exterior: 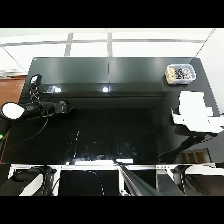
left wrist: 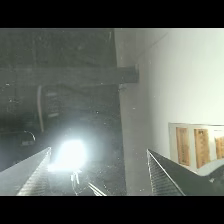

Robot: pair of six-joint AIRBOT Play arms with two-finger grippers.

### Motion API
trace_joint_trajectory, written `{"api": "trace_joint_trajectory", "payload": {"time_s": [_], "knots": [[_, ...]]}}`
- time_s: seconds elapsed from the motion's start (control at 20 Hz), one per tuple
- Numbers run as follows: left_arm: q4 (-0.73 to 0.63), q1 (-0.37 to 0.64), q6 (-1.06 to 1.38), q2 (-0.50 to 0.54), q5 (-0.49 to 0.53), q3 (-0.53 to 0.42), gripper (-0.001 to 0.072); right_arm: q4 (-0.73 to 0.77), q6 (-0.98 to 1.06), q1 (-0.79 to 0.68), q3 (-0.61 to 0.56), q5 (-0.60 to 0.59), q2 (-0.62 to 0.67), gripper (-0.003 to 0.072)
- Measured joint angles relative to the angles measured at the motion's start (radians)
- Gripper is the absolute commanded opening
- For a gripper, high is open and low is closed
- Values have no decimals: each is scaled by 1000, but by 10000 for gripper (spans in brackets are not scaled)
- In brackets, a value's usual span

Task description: Fold the box and place the chain.

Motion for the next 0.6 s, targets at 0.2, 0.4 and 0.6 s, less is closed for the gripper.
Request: {"api": "trace_joint_trajectory", "payload": {"time_s": [0.2,0.4,0.6], "knots": [[-1,0,0,-4,-2,0,701,-35,-71,39,24,22,-30,15],[-1,-2,0,-10,-8,0,701,6,-103,61,35,85,-11,14],[-1,-2,0,-16,-8,0,701,156,-124,83,-23,138,77,14]]}}
